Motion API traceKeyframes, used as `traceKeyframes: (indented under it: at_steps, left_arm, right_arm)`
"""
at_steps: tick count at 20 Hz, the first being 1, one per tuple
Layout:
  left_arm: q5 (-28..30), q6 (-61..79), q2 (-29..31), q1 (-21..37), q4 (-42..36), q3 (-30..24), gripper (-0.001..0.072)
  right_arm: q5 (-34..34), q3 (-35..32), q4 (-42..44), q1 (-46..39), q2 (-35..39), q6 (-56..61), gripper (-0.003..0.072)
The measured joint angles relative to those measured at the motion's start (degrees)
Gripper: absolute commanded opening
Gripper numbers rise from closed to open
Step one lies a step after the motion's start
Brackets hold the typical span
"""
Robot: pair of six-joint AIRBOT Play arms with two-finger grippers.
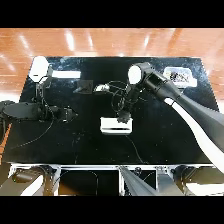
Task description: Fold the box and place the chain.
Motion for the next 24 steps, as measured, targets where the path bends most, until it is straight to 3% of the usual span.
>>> traceKeyframes:
  at_steps: [7,8,11,12,18,19,20,24]
  left_arm:
    - [0.0,0.0,0.0,0.0,0.0,0.0,0.0509]
    - [0.0,0.0,0.0,0.0,0.0,0.0,0.0509]
    - [0.0,-0.1,0.0,0.0,0.0,0.0,0.0509]
    - [0.0,0.0,0.0,0.0,0.0,0.0,0.0509]
    - [0.0,-0.1,0.0,0.0,-0.4,0.0,0.0509]
    - [0.0,0.0,0.0,0.0,-0.4,0.0,0.0509]
    - [0.0,0.0,0.0,0.0,-0.5,0.0,0.0509]
    - [0.0,-0.1,0.0,0.0,-0.6,0.0,0.0509]
  right_arm:
    - [-2.9,-3.1,-4.3,2.4,1.8,0.7,0.0240]
    - [-3.5,-3.4,-5.0,2.6,2.1,0.9,0.0329]
    - [-4.2,-3.8,-6.5,2.7,2.8,1.6,0.0384]
    - [-4.3,-3.9,-6.7,2.8,2.9,2.0,0.0495]
    - [-4.7,-4.0,-7.4,2.8,3.1,2.8,0.0506]
    - [-4.7,-4.0,-7.4,2.8,3.1,2.8,0.0539]
    - [-4.8,-4.1,-7.5,2.8,3.1,2.8,0.0631]
    - [-5.4,-4.1,-8.1,2.8,2.6,2.5,0.0595]
